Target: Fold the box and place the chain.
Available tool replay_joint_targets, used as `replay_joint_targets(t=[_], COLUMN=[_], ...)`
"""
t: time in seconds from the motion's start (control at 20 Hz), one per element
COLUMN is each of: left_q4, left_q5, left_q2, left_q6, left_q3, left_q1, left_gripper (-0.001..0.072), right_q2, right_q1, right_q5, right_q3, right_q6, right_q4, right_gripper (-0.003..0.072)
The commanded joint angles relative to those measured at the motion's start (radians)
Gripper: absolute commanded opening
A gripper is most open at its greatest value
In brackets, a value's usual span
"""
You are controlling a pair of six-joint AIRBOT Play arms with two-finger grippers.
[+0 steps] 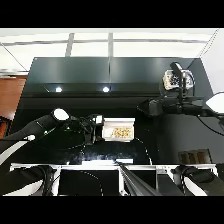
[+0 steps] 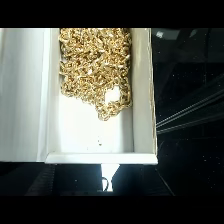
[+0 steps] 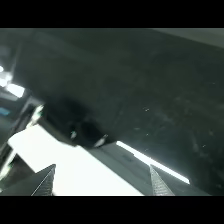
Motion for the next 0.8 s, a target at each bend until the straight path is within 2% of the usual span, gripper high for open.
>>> replay_joint_targets(t=[0.0,0.1,0.3,0.4,0.5,0.75], left_q4=[0.001,0.001,0.001,0.001,0.001,0.001], left_q5=[0.002,0.002,0.003,0.003,0.003,0.003], left_q2=[-0.001,-0.001,-0.001,-0.001,-0.001,-0.001], left_q6=[0.000,0.000,0.000,0.000,0.000,0.000], left_q3=[0.001,0.001,0.001,0.001,0.001,0.001], left_q1=[0.000,0.000,0.000,0.000,0.000,0.000], left_gripper=[0.0287,0.0288,0.0289,0.0289,0.0289,0.0289], right_q2=[-0.106,-0.164,-0.184,-0.184,-0.184,-0.184], right_q1=[0.069,0.100,0.118,0.118,0.118,0.158], right_q5=[-0.129,-0.119,0.065,0.112,0.113,0.091], right_q3=[0.001,0.001,0.000,0.000,-0.001,-0.006], right_q6=[0.032,-0.036,-0.316,-0.392,-0.397,-0.471], right_q4=[-0.035,-0.032,-0.041,-0.099,-0.159,-0.164], right_gripper=[0.0720,0.0720,0.0720,0.0720,0.0720,0.0720])
